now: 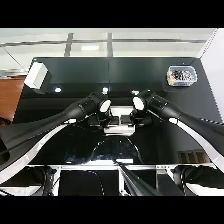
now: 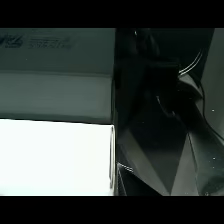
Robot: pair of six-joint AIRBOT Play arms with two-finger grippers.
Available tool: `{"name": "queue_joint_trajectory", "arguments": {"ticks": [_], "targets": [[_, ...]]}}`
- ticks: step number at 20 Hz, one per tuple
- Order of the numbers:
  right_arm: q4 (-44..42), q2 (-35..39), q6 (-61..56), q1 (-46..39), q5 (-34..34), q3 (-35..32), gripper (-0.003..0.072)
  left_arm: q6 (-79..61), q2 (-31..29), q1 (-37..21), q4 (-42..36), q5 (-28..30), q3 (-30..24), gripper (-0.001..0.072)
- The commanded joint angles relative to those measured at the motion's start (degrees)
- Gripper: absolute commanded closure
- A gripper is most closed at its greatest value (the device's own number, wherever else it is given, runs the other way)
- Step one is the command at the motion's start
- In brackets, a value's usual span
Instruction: Fold the box and place the chain.
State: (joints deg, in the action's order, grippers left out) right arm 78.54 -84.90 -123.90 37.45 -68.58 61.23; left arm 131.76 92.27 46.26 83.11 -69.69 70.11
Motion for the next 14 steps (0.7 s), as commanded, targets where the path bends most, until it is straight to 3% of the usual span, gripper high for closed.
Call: {"name": "queue_joint_trajectory", "arguments": {"ticks": [1,3,4,5,6,11,12,13,14], "targets": [[-0.3,-0.5,0.3,0.0,0.1,0.0,0.0470,0.0,0.0,0.0,-0.1,0.1,0.0,0.0684],[-0.3,-1.1,0.7,0.0,-0.9,0.0,0.0470,0.0,0.0,0.0,-0.1,0.1,0.0,0.0684],[-0.3,-1.4,0.9,0.0,-1.1,0.0,0.0507,0.0,0.0,0.0,-0.1,0.1,0.0,0.0684],[-0.3,-1.5,1.3,0.0,-0.9,0.0,0.0620,0.0,0.0,0.0,-0.1,0.1,0.0,0.0684],[-0.3,-1.5,1.3,0.0,-0.7,0.0,0.0670,0.0,0.0,0.0,-0.1,0.1,0.0,0.0684],[-0.2,-1.0,1.3,0.0,-0.1,0.1,0.0669,0.0,0.0,0.0,-0.1,0.1,0.0,0.0684],[0.4,-0.5,1.3,0.0,0.1,0.1,0.0653,0.0,0.0,0.0,-0.1,0.2,0.0,0.0684],[1.0,0.3,1.3,0.0,0.1,0.1,0.0489,0.0,0.0,0.0,-0.1,0.2,0.0,0.0684],[1.6,1.3,1.4,0.0,-0.2,0.3,0.0418,0.0,0.0,0.0,-0.1,0.2,0.0,0.0684]]}}
